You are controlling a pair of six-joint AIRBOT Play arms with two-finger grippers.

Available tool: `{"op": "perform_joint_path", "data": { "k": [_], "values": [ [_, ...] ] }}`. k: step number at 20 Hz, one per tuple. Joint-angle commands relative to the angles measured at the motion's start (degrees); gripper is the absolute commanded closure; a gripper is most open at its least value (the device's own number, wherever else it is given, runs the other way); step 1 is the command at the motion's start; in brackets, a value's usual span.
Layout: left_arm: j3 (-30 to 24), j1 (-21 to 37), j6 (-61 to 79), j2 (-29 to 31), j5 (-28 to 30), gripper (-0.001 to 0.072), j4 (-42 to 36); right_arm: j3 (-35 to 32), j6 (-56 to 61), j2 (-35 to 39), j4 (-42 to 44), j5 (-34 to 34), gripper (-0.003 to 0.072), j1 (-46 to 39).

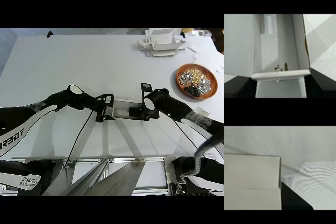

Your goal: Fold the box and place the chain.

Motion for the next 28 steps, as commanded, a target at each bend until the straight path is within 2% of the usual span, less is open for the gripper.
{"op": "perform_joint_path", "data": {
  "k": [1,3,5,6,14,16,19,22,23,25,26,28],
  "values": [
    [0.0,0.0,0.2,0.0,0.0,0.0629,0.0,0.0,-0.2,-0.1,-0.2,-0.3,0.067,0.1],
    [0.0,0.0,0.2,0.0,0.0,0.0629,0.0,0.0,-0.2,-0.1,-1.2,-0.4,0.0659,0.1],
    [0.0,0.0,0.2,0.0,0.0,0.0629,0.0,0.0,-0.2,0.0,-2.7,-0.4,0.0447,0.1],
    [0.0,0.0,0.2,0.0,0.0,0.0629,0.0,0.0,-0.1,0.2,-3.8,-0.4,0.0445,0.1],
    [0.0,0.0,0.2,0.0,0.0,0.0629,0.0,0.0,2.4,-0.6,-6.1,-1.9,0.045,0.1],
    [0.0,0.0,0.2,0.0,0.0,0.0629,0.0,0.0,2.2,-0.6,-6.0,-2.0,0.0626,0.1],
    [0.0,0.0,0.2,0.0,0.0,0.0629,0.0,0.0,1.9,-0.6,-4.9,-2.1,0.067,0.1],
    [0.0,0.0,0.2,0.0,0.0,0.0629,0.0,0.0,-0.1,-0.4,-4.5,-2.1,0.0664,0.1],
    [0.0,0.0,0.2,0.0,0.0,0.0629,0.0,0.0,-2.0,0.3,-4.6,-2.4,0.0579,0.1],
    [0.0,0.0,0.2,0.0,0.0,0.0629,0.0,0.0,-12.2,4.1,-6.4,-3.2,0.0285,0.1],
    [0.0,0.0,0.2,0.0,0.0,0.0629,0.0,0.0,-17.6,6.6,-7.3,-2.5,0.025,0.1],
    [0.0,0.0,0.2,0.0,0.0,0.0629,0.0,0.0,-22.4,12.6,-7.9,1.6,0.025,0.0]
  ]
}}
